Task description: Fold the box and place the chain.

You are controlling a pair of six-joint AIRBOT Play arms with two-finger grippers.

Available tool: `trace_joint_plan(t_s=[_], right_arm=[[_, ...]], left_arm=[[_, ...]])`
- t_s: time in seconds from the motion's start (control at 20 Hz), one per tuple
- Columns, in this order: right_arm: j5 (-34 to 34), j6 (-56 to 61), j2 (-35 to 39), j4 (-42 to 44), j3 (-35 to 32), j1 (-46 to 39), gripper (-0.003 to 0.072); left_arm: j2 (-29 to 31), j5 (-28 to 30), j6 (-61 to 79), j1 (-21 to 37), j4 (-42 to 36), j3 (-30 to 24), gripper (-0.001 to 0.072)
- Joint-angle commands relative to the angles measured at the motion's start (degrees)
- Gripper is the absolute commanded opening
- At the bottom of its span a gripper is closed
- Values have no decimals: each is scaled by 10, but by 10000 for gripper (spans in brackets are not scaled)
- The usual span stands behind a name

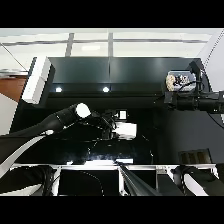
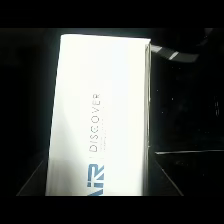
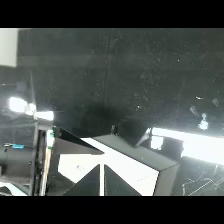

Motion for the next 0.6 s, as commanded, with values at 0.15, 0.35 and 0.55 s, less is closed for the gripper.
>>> trace_joint_plan(t_s=[0.15, 0.35, 0.55], right_arm=[[-17, 0, 0, -3, 1, -7, 44], [-10, 0, 1, -3, 21, -60, 44], [2, -16, 1, -9, 27, -96, 44]], left_arm=[[-14, 2, -47, -3, 51, 8, 407], [24, -70, -211, 49, 185, 56, 41], [102, -179, -374, 184, 279, 60, 30]])
